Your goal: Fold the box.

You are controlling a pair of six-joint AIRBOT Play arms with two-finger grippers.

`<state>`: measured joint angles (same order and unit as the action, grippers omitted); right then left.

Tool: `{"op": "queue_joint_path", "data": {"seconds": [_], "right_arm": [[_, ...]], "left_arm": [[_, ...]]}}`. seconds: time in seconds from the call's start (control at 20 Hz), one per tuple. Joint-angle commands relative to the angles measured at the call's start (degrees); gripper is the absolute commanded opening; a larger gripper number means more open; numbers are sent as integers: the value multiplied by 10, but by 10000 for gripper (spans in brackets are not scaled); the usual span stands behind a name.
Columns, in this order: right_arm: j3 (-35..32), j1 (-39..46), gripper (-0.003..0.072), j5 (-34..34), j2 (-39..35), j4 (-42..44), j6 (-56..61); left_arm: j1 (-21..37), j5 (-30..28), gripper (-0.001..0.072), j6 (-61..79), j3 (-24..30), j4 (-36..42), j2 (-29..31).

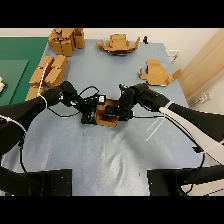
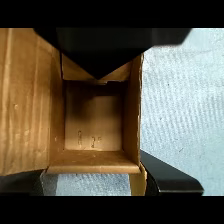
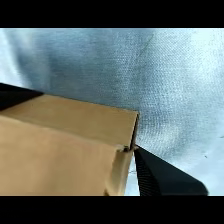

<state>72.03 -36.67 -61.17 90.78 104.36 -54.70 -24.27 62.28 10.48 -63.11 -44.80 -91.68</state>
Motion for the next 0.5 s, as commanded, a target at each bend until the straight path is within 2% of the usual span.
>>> {"op": "queue_joint_path", "data": {"seconds": [0.0,0.15,0.25,0.3,0.35,0.4,0.45], "right_arm": [[46,-17,511,-16,31,-22,46],[74,-24,477,-38,46,-31,76],[81,-28,399,-36,46,-35,88],[83,-28,318,-36,46,-35,89],[85,-28,122,-36,46,-35,88],[86,-28,10,-36,46,-34,88],[87,-28,9,-36,46,-32,88]], "left_arm": [[0,-2,166,0,0,-1,0],[0,-2,166,0,0,-1,0],[0,-2,166,0,0,-1,0],[0,-2,166,0,0,-1,0],[0,-2,166,0,0,0,0],[0,-2,166,0,0,0,0],[0,-2,166,0,0,0,0]]}}
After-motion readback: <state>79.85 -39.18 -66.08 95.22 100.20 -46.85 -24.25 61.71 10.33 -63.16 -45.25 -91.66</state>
